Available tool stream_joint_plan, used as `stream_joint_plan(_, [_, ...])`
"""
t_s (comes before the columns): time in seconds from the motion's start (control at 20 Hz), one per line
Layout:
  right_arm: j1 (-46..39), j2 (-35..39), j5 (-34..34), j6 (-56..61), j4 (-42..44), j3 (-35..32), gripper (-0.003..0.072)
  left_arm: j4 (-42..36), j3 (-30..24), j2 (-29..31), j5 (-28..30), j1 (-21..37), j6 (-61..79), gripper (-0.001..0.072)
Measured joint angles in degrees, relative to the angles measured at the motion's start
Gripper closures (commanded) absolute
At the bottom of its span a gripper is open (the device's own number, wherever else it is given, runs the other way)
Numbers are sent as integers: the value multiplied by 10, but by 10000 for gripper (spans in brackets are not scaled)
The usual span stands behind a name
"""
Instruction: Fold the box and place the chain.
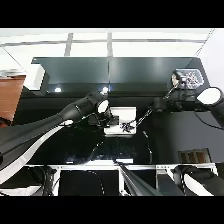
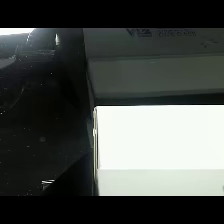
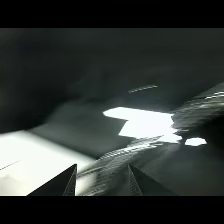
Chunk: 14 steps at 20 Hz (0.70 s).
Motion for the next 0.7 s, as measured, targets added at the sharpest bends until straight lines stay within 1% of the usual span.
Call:
stream_joint_plan(0.05, [-19, 0, -17, 19, -41, 0, -26, 0, 0, 0, 0, 0, 0, 678])
stream_joint_plan(0.2, [-62, -14, -78, 73, -155, 0, -25, 0, 0, 0, 0, 0, 0, 677])
stream_joint_plan(0.35, [-99, -53, -130, 127, -212, 1, -24, 0, 0, 0, 0, 0, 0, 678])
stream_joint_plan(0.45, [-118, -87, -170, 160, -200, 8, -25, 0, 0, 0, 0, 0, 0, 677])
stream_joint_plan(0.55, [-129, -129, -204, 168, -166, 26, -25, 0, 0, 0, 0, 0, 0, 678])
stream_joint_plan(0.7, [-136, -198, -220, 141, -92, 69, -18, 0, 0, 0, 0, 0, 0, 678])
